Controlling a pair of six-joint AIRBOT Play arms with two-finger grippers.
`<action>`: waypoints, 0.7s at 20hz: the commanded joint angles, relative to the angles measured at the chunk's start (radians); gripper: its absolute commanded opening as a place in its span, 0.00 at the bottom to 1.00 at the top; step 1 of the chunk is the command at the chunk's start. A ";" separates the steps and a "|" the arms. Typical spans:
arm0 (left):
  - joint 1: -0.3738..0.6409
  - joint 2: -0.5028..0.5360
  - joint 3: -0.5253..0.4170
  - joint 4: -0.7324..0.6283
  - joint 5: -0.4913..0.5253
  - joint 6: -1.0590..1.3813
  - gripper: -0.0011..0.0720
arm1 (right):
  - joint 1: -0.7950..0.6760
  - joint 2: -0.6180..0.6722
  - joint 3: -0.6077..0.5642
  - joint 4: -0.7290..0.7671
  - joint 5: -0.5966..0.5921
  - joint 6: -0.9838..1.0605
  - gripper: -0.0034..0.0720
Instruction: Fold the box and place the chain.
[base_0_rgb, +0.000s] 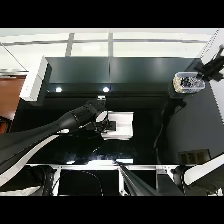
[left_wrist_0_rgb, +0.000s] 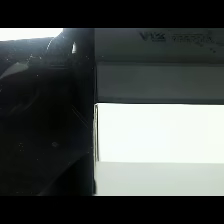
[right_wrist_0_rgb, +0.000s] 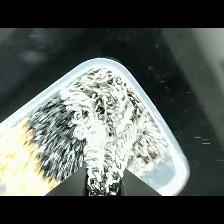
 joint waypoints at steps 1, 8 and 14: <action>0.001 0.000 0.000 -0.001 0.000 0.000 0.05 | 0.005 0.153 0.000 0.045 0.049 -0.170 0.05; 0.001 0.000 0.000 0.000 0.000 0.000 0.05 | 0.009 0.486 -0.041 0.334 0.078 -0.300 0.05; 0.001 0.000 0.000 0.000 0.002 0.000 0.05 | 0.050 0.725 -0.204 0.541 0.128 -0.384 0.05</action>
